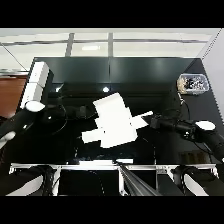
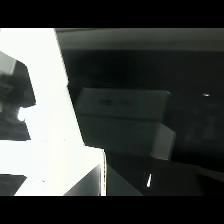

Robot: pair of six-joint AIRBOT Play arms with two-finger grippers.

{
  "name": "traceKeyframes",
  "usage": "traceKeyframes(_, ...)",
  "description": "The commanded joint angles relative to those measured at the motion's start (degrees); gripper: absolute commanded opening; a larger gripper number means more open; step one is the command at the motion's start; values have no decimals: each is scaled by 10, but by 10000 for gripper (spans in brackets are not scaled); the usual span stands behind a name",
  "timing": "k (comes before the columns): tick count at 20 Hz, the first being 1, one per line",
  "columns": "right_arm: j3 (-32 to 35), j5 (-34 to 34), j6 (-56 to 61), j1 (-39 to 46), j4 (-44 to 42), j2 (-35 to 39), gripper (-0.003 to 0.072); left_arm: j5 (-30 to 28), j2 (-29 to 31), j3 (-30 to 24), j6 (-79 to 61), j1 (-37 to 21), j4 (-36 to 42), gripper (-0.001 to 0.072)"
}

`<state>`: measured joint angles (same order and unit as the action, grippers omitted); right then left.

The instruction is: Fold the box and place the chain.

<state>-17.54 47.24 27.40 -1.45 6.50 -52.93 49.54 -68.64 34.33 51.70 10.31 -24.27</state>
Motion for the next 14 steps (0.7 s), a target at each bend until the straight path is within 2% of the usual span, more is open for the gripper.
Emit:
traceKeyframes(1, 4, -21, 8, -31, -7, 4, 13, 149, -134, 87, -80, 1, 31, 704)
traceKeyframes(5, 4, -21, 8, -31, -7, 4, 13, 224, -225, 133, -81, 0, 5, 703)
traceKeyframes(9, 4, -21, 8, -31, -7, 4, 13, 260, -265, 156, -109, 1, 8, 703)
traceKeyframes(11, 4, -23, 8, -31, -7, 4, 13, 278, -276, 167, -159, 3, 17, 667)
traceKeyframes(13, 4, -23, 8, -31, -7, 4, 13, 297, -277, 178, -218, 4, 18, 554)
traceKeyframes(14, 4, -23, 8, -31, -4, 4, 13, 296, -277, 182, -224, 5, 18, 523)
